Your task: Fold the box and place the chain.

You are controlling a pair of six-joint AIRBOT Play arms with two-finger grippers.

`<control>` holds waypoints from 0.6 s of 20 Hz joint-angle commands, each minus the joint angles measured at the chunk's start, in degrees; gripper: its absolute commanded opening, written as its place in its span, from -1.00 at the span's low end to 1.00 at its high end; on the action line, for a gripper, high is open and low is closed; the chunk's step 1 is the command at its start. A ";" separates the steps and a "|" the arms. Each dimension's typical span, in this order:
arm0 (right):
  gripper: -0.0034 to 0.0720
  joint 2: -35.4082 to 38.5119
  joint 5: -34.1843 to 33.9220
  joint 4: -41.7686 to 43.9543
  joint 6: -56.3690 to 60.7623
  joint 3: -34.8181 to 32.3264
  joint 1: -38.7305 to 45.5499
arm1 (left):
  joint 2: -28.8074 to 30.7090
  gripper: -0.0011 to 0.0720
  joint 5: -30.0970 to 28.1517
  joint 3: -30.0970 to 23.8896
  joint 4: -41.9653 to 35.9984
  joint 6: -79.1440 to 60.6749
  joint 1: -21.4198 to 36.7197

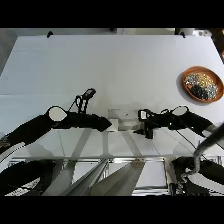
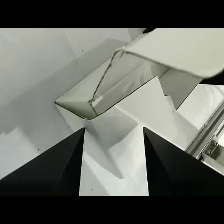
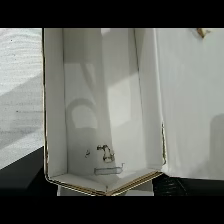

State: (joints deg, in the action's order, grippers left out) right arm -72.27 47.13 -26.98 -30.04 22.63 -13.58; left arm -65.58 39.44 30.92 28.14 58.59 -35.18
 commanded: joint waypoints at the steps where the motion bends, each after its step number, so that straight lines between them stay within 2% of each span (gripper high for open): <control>1: 0.17 0.00 0.04 0.02 0.02 0.07 -0.02 | -1.99 0.17 -0.20 3.19 4.90 7.06 -1.42; 5: 0.17 0.00 0.02 0.02 0.02 0.07 -0.02 | -5.27 0.17 2.95 8.00 16.20 21.07 -2.84; 12: 0.17 0.00 0.02 0.00 0.02 0.07 -0.02 | -5.46 0.17 8.85 13.27 33.77 42.97 -4.59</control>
